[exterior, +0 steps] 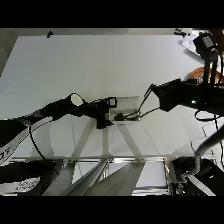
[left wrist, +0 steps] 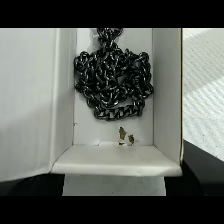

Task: Fold the box and place the chain.

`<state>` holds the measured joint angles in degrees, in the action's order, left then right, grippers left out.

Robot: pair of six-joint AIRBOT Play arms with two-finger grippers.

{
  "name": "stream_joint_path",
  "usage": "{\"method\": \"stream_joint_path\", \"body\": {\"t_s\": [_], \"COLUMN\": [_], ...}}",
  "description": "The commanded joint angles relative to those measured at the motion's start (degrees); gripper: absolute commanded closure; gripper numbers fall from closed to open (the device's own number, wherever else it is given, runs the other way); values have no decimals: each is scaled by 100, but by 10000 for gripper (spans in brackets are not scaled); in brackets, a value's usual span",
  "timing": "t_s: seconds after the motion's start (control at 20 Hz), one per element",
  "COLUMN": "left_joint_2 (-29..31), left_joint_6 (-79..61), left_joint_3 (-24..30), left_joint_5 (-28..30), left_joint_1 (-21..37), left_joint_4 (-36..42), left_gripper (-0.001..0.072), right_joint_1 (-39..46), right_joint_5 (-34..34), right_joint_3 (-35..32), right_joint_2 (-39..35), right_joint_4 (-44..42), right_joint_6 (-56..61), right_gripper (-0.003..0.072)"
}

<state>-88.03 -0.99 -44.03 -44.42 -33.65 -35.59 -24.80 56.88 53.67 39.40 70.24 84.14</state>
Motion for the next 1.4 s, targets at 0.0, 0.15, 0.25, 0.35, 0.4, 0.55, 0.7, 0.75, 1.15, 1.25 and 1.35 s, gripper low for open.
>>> {"method": "stream_joint_path", "body": {"t_s": [0.0, 0.15, 0.25, 0.35, 0.4, 0.55, 0.7, 0.75, 1.15, 1.25, 1.35], "left_joint_2": [2, 2, 2, 2, 2, 2, 2, 2, 2, 2, 2], "left_joint_6": [-2, -2, -2, -2, -2, -2, -2, -2, -2, -2, -2], "left_joint_3": [2, 2, 2, 2, 2, 2, 2, 2, 2, 2, 2], "left_joint_5": [2, 2, 0, 2, 2, 2, 2, 2, 0, 2, 0], "left_joint_1": [0, 0, 0, -2, -2, -2, 0, 0, -2, 0, 0], "left_joint_4": [0, -2, -2, -2, -2, -2, -2, -2, -2, -2, -2], "left_gripper": [376, 376, 376, 376, 376, 376, 376, 376, 376, 376, 376], "right_joint_1": [-367, -439, -444, -555, -638, -728, -728, -728, -103, 748, 1851], "right_joint_5": [-35, -514, -787, -918, -988, -1263, -1368, -1338, -1113, -918, -787], "right_joint_3": [-216, -732, -986, -1097, -1099, -1099, -1099, -1099, -1093, -1093, -1093], "right_joint_2": [186, 496, 807, 1268, 1547, 2315, 2804, 2909, 2411, 1921, 1569], "right_joint_4": [-479, -922, -1078, -1115, -1115, -1198, -1220, -1220, -1187, -1038, -675], "right_joint_6": [0, -44, -50, -66, -66, -22, -15, -15, -120, -210, -151], "right_gripper": [678, 678, 678, 678, 678, 673, 653, 575, 361, 356, 341]}}
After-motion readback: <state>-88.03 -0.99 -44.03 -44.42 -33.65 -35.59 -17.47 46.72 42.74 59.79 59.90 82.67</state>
